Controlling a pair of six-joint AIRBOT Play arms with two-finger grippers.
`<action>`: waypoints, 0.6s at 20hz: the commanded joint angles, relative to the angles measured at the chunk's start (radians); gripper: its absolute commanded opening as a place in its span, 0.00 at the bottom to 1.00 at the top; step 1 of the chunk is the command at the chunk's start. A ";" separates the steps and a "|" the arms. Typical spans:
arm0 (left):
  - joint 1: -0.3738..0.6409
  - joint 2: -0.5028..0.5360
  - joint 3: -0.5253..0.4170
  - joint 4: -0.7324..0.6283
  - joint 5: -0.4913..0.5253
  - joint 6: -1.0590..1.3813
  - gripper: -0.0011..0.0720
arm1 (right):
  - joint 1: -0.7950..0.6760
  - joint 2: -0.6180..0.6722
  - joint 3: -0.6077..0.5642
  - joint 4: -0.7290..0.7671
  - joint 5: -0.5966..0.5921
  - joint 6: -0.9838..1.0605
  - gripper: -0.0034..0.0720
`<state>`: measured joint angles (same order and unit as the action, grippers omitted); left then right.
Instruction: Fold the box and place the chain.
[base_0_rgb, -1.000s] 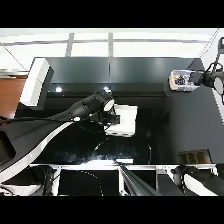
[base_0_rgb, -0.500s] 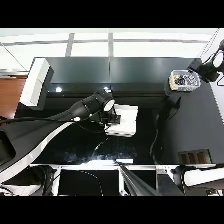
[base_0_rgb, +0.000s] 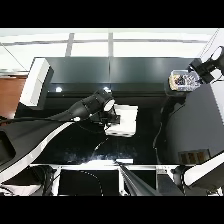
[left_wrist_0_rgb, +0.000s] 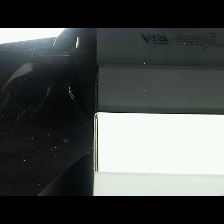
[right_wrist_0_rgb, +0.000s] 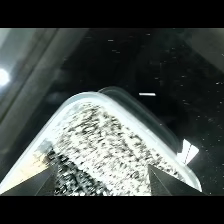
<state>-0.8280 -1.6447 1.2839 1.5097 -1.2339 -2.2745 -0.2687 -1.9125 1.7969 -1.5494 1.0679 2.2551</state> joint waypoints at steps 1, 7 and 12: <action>0.001 0.000 0.001 0.000 -0.001 0.000 0.05 | -0.003 -0.039 0.012 0.005 0.014 0.031 0.88; 0.001 0.000 0.001 -0.001 -0.006 0.000 0.05 | -0.003 -0.095 0.012 0.008 -0.016 0.030 0.88; 0.001 0.000 0.001 0.000 0.000 0.000 0.05 | -0.003 -0.094 0.051 0.050 0.014 -0.054 0.11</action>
<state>-0.8280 -1.6447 1.2839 1.5089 -1.2392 -2.2738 -0.2726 -2.0048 1.8225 -1.5215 1.0542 2.2585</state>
